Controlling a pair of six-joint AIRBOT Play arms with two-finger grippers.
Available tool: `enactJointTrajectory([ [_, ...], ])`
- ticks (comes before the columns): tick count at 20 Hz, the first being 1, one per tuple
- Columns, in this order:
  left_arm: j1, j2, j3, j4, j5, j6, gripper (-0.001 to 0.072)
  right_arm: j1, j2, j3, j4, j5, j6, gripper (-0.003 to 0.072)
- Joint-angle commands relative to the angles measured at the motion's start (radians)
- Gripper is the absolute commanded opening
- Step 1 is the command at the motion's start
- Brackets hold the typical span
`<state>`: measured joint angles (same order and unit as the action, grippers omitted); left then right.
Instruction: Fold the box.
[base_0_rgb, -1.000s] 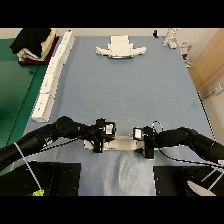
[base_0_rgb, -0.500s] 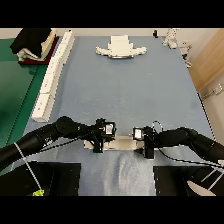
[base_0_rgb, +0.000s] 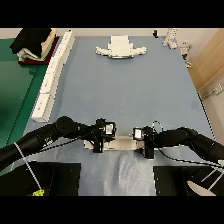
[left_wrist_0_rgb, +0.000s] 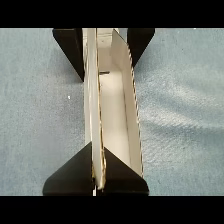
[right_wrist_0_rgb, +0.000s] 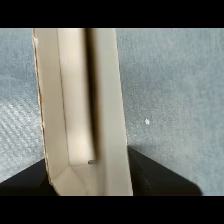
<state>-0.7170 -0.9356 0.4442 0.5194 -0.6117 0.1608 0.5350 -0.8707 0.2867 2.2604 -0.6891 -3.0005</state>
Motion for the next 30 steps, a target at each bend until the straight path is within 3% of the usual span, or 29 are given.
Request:
enactJointTrajectory([
  [1, 0.000, 0.000, 0.000, 0.000, 0.001, 0.000, 0.0014, 0.001, -0.001, 0.001, -0.002, 0.000, 0.000, 0.0537],
  [6, 0.000, 0.000, 0.000, 0.000, 0.002, 0.000, 0.0019, 0.001, -0.001, 0.001, -0.002, 0.000, 0.000, 0.0537],
  [8, 0.000, 0.000, 0.000, 0.000, 0.010, -0.031, 0.0468, 0.001, -0.001, 0.001, -0.002, 0.000, 0.000, 0.0536],
  [11, 0.005, 0.004, 0.001, 0.027, 0.063, -0.128, 0.0479, 0.001, -0.001, 0.001, -0.002, 0.000, 0.000, 0.0536],
  [14, 0.056, 0.070, 0.001, 0.184, 0.037, -0.383, 0.0479, 0.001, -0.001, 0.001, -0.002, 0.000, 0.000, 0.0537],
  [17, 0.129, 0.195, 0.005, 0.387, -0.120, -0.711, 0.0455, 0.001, -0.001, 0.001, -0.002, 0.000, 0.000, 0.0536],
  [19, 0.168, 0.277, 0.020, 0.495, -0.286, -0.884, 0.0012, 0.001, -0.001, 0.001, -0.002, 0.000, 0.000, 0.0536],
  [21, 0.182, 0.328, 0.029, 0.491, -0.402, -1.048, 0.0014, 0.001, -0.001, 0.001, -0.003, 0.000, 0.000, 0.0536],
  [24, 0.180, 0.307, 0.029, 0.219, -0.495, -1.205, 0.0013, 0.001, -0.001, 0.001, -0.003, 0.000, 0.000, 0.0536],
  [27, 0.144, 0.215, 0.029, -0.107, -0.410, -1.209, 0.0012, 0.001, -0.001, 0.001, -0.003, 0.000, 0.000, 0.0536],
  [30, 0.106, 0.074, 0.071, -0.168, -0.291, -1.210, 0.0013, 0.001, -0.001, 0.001, -0.004, 0.000, 0.000, 0.0536],
])
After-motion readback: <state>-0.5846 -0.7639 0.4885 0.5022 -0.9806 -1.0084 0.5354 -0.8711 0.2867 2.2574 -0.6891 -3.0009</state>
